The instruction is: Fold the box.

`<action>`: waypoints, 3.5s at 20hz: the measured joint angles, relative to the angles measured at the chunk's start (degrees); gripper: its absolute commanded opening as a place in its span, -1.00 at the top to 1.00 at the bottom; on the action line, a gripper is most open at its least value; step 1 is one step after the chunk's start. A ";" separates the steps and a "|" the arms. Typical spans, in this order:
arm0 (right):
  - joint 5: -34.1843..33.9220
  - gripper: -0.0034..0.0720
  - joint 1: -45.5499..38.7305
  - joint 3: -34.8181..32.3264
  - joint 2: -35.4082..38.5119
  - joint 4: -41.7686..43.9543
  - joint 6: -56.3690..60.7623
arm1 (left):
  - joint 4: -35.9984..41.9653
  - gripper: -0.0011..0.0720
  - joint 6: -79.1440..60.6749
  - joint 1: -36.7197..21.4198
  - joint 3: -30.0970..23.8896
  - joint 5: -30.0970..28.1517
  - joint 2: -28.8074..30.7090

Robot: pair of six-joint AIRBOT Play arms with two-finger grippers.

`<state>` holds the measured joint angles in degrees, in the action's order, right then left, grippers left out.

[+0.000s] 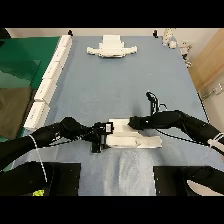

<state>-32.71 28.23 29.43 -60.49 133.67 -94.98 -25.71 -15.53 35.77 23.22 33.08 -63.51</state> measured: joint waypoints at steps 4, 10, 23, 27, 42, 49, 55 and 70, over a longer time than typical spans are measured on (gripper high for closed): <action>0.02 0.73 0.00 0.04 -1.49 -0.33 -0.11 | 0.00 -0.20 -0.02 0.00 0.00 -0.02 0.00; 0.11 0.73 -0.02 0.04 -2.25 -1.03 -0.22 | 0.00 -0.20 -0.07 0.00 0.00 0.00 -0.04; -4.11 0.88 -0.02 4.09 2.47 -6.36 -1.51 | 0.00 -0.20 -0.07 0.00 0.00 0.00 -0.04; -13.62 0.88 -0.02 6.97 11.37 -13.38 -2.82 | 0.00 -0.20 -0.07 0.00 0.00 0.00 -0.04; -21.07 -0.72 -0.02 -6.78 22.14 -20.79 -52.78 | 0.00 -0.20 -0.07 0.00 0.00 0.02 -0.04; -14.21 0.29 -0.02 -7.63 16.06 -13.70 -66.58 | 0.00 -0.20 -0.07 0.00 0.00 0.02 -0.04; -13.11 0.77 0.28 -7.69 15.12 -9.75 -69.09 | 0.00 -0.20 -0.04 0.00 0.00 0.02 -0.04; -10.84 0.15 3.56 -7.45 12.48 -8.24 -66.90 | 0.00 -0.20 -0.07 0.00 0.00 0.02 -0.04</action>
<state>-43.55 31.79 21.98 -48.01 125.43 -161.88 -25.71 -15.59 35.77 23.22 33.10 -63.55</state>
